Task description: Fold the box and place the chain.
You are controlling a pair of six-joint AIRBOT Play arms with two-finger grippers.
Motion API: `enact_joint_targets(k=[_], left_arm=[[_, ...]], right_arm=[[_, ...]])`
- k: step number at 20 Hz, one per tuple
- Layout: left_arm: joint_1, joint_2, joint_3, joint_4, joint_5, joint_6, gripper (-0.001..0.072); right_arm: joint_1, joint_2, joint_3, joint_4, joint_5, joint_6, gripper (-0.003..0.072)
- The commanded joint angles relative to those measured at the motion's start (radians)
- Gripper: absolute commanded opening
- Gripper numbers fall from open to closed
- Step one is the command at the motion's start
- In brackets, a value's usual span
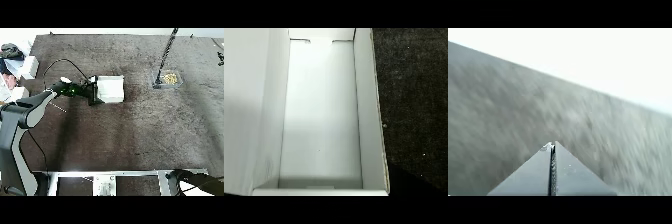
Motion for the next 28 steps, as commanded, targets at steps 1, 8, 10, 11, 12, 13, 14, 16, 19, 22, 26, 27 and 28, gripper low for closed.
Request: enact_joint_targets(k=[1, 8, 10, 11, 12, 13, 14, 16, 19, 22, 26, 27, 28], left_arm=[[0.000, 0.001, 0.000, 0.000, 0.000, 0.000, 0.0418], [0.000, 0.001, 0.000, 0.000, 0.000, 0.000, 0.0418], [0.000, 0.001, 0.000, 0.000, 0.000, 0.000, 0.0418], [0.000, 0.001, 0.000, 0.000, 0.000, 0.000, 0.0418], [0.000, 0.001, 0.000, 0.000, 0.000, 0.000, 0.0418], [0.000, 0.001, 0.000, 0.000, 0.000, 0.000, 0.0418], [0.000, 0.001, 0.000, 0.000, 0.000, 0.000, 0.0418], [0.000, 0.001, 0.000, 0.000, 0.000, 0.000, 0.0418], [0.000, 0.001, 0.000, 0.000, 0.000, 0.000, 0.0418], [0.000, 0.001, 0.000, 0.000, 0.000, 0.000, 0.0418], [0.000, 0.001, 0.000, 0.000, 0.000, 0.000, 0.0418], [0.000, 0.001, 0.000, 0.000, 0.000, -0.003, 0.0418], [0.000, 0.001, 0.000, 0.000, 0.000, -0.003, 0.0418]], right_arm=[[0.099, 0.043, 0.001, 0.001, -0.088, -0.040, 0.0011], [0.234, 0.016, -0.004, 0.034, -0.074, -0.059, 0.0010], [0.262, -0.021, -0.004, 0.039, -0.029, -0.061, 0.0010], [0.270, -0.045, -0.004, 0.059, 0.003, -0.062, 0.0010], [0.275, -0.069, -0.004, 0.086, 0.034, -0.069, 0.0010], [0.277, -0.097, -0.004, 0.124, 0.063, -0.082, 0.0010], [0.278, -0.126, -0.005, 0.167, 0.080, -0.085, 0.0010], [0.278, -0.174, -0.031, 0.230, 0.076, -0.119, 0.0011], [0.278, -0.234, -0.108, 0.237, 0.037, -0.121, 0.0010], [0.278, -0.272, -0.203, 0.222, -0.068, -0.121, 0.0010], [0.267, -0.331, -0.279, 0.177, -0.148, -0.121, 0.0011], [0.259, -0.332, -0.278, 0.144, -0.156, -0.100, 0.0010], [0.248, -0.316, -0.278, 0.142, -0.176, -0.080, 0.0010]])
